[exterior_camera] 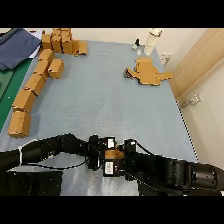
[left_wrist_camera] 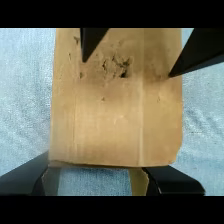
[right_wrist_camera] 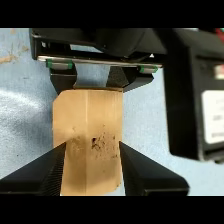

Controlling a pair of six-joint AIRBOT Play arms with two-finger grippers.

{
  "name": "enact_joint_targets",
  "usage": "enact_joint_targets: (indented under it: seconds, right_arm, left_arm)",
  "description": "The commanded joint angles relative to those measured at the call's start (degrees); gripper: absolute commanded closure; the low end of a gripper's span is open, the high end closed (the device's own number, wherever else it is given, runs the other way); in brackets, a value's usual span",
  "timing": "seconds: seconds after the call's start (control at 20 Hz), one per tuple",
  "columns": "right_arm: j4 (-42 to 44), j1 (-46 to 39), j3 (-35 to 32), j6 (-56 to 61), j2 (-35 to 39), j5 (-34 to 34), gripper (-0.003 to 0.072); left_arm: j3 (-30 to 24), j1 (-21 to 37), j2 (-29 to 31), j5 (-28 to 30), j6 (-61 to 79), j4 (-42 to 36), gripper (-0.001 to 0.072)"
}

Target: Fold the box.

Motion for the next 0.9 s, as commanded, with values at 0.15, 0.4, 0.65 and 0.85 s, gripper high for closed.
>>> enact_joint_targets:
  seconds: [0.15,0.4,0.65,0.85]
  right_arm:
    - [-2.69,0.22,-0.02,0.20,-1.88,-0.04,0.0148]
    - [-2.05,0.31,0.09,0.20,-1.81,-0.17,0.0152]
    - [-2.08,4.37,-0.11,0.35,-1.62,-1.99,0.0166]
    - [-6.99,8.85,-2.75,2.21,0.87,-0.87,0.0166]
  left_arm:
    - [-0.02,0.00,0.04,-0.02,0.00,0.02,0.0258]
    - [-0.02,0.00,0.04,-0.04,0.02,0.00,0.0259]
    - [-0.02,0.00,0.04,-0.02,0.00,0.02,0.0259]
    - [-0.02,0.00,0.04,0.00,0.02,0.02,0.0259]
